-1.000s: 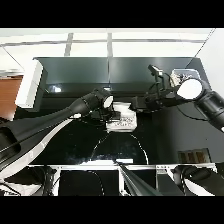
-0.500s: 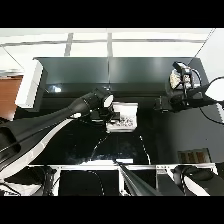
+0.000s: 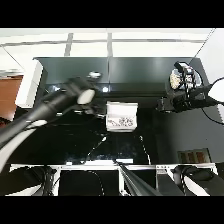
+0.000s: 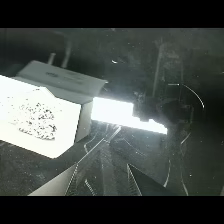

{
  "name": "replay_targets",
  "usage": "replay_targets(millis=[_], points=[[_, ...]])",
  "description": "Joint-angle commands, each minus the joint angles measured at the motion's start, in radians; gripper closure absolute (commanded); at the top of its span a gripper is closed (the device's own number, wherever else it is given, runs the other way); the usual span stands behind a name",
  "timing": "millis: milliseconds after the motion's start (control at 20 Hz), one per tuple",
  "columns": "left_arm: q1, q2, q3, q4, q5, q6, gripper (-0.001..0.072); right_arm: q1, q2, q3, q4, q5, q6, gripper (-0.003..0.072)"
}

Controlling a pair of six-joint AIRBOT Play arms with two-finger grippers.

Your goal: Fold the box and place the chain.

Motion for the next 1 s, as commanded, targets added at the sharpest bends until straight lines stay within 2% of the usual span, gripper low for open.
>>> replay_targets(millis=[0,100,150,250,300,350,450,600,700,950], points=[[0.212,0.133,-0.212,-0.071,0.032,0.019,0.0092,0.0,0.001,0.0,-0.002,0.001,-0.001,0.0314],[0.358,0.151,-0.341,-0.417,0.195,0.312,0.0092,0.0,0.001,0.0,-0.001,0.002,-0.001,0.0314],[0.396,0.145,-0.389,-0.6,0.267,0.593,0.0092,0.0,0.001,0.0,-0.001,0.003,-0.001,0.0315],[0.401,0.123,-0.446,-0.809,0.299,1.256,0.0085,0.0,0.001,0.0,-0.001,0.004,-0.001,0.0314],[0.383,0.113,-0.463,-0.846,0.303,1.475,0.0007,0.0,0.001,0.0,-0.001,0.006,-0.001,0.0315],[0.358,0.106,-0.474,-0.861,0.308,1.664,-0.0009,0.0,0.001,0.0,-0.001,0.006,-0.001,0.0314],[0.3,0.094,-0.477,-0.859,0.356,1.96,-0.0009,0.0,0.001,0.0,-0.001,0.006,-0.001,0.0314],[0.23,0.072,-0.47,-0.893,0.471,2.27,-0.0001,0.0,0.001,0.0,-0.001,0.0,0.0,0.0314],[0.255,0.011,-0.459,-1.047,0.478,2.338,-0.0002,0.0,0.001,0.0,-0.001,0.002,0.001,0.0314],[0.336,-0.068,-0.428,-1.061,0.424,2.403,-0.0002,0.0,0.001,0.0,0.0,0.001,0.019,0.0314]])
